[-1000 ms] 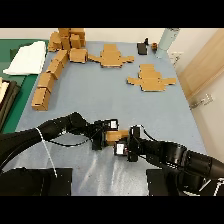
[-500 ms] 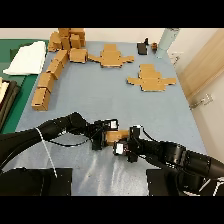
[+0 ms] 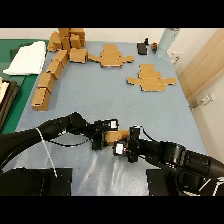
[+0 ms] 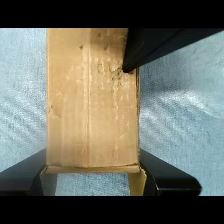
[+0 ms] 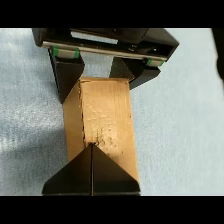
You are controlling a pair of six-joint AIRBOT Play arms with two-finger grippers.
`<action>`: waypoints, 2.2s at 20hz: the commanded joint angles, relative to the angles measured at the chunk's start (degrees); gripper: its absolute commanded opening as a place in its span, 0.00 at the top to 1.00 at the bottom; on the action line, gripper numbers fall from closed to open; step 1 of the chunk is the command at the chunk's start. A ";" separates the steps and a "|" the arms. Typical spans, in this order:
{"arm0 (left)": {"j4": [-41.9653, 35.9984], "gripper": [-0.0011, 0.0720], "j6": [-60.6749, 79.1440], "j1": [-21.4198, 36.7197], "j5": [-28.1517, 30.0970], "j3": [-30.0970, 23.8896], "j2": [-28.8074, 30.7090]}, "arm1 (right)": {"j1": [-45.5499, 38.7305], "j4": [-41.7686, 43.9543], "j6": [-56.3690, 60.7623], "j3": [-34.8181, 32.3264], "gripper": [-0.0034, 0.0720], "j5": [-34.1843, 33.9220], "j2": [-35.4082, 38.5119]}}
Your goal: Fold the box.
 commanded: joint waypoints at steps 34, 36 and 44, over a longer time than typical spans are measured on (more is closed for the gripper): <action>0.02 0.35 0.04 -0.02 0.04 0.00 0.02 | 0.00 -3.21 0.26 1.18 0.95 -7.56 4.48; 0.02 0.35 0.04 -0.02 0.04 0.00 0.02 | -0.02 -5.84 4.50 2.82 0.95 -14.60 7.43; 0.02 0.35 0.04 -0.02 0.02 0.00 0.02 | -6.73 -15.72 45.00 3.87 0.95 -27.41 11.67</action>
